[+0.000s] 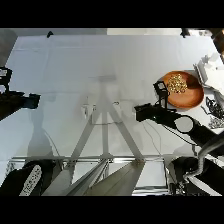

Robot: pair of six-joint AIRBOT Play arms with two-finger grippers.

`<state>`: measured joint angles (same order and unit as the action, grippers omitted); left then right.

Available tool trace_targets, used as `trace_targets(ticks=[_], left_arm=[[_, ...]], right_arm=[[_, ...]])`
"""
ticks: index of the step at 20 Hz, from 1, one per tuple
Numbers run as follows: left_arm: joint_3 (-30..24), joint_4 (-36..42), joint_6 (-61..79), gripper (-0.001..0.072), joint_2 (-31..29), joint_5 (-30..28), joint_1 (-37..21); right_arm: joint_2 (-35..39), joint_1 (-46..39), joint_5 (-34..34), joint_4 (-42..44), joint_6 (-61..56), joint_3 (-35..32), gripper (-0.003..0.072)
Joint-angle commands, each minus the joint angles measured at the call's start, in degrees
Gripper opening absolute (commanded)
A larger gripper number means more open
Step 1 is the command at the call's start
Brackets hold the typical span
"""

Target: Fold the box and place the chain.

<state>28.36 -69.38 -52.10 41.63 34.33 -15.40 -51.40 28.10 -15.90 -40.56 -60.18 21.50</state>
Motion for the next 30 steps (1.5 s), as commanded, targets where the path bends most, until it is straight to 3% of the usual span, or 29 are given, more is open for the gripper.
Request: trace_targets(ticks=[1, 9, 14, 18, 19, 20, 21, 23, 24, 27, 30], left_arm=[[0.0, 0.0, 0.0, 0.0696, 0.0, 0.0, 0.0], [0.0, 0.5, 0.0, 0.0696, 0.0, 0.0, 0.0], [0.0, 8.4, -0.3, 0.0696, 0.0, 0.5, 0.0], [0.0, 9.0, -5.6, 0.0685, 0.0, 4.6, 0.1], [0.0, 8.7, -8.0, 0.0496, 0.1, 6.8, 0.1], [0.0, 9.0, -9.0, 0.0122, 0.1, 9.0, 0.2], [0.0, 9.9, -8.3, 0.0048, 0.1, 10.2, 0.2], [0.0, 11.5, -8.2, 0.0307, 0.1, 9.9, 0.4], [0.0, 11.5, -8.0, 0.0351, 0.0, 9.1, 1.4], [1.4, 6.9, 0.3, 0.0273, 3.7, 6.2, 8.6], [12.5, 4.0, -0.6, 0.0300, 17.0, 10.1, 16.1]], right_arm=[[0.1, 1.0, 6.6, 0.5, 0.0, -0.8, 0.0013], [0.1, 1.0, 7.8, 0.0, 0.3, -0.8, 0.0017], [0.1, 1.0, 7.8, 0.0, 0.3, -0.8, 0.0017], [0.1, 1.0, 7.8, 0.0, 0.3, -0.8, 0.0017], [0.1, 1.0, 7.8, 0.0, 0.3, -0.8, 0.0017], [0.1, 1.0, 7.8, 0.0, 0.3, -0.8, 0.0017], [0.1, 1.0, 7.8, 0.0, 0.3, -0.8, 0.0017], [0.1, 1.0, 7.8, 0.0, 0.3, -0.8, 0.0017], [0.1, 1.0, 7.8, 0.0, 0.2, -0.8, 0.0017], [0.1, 1.0, 7.9, 0.0, 0.3, -0.8, 0.0017], [0.1, 1.0, 7.8, 0.0, 0.3, -0.8, 0.0017]])
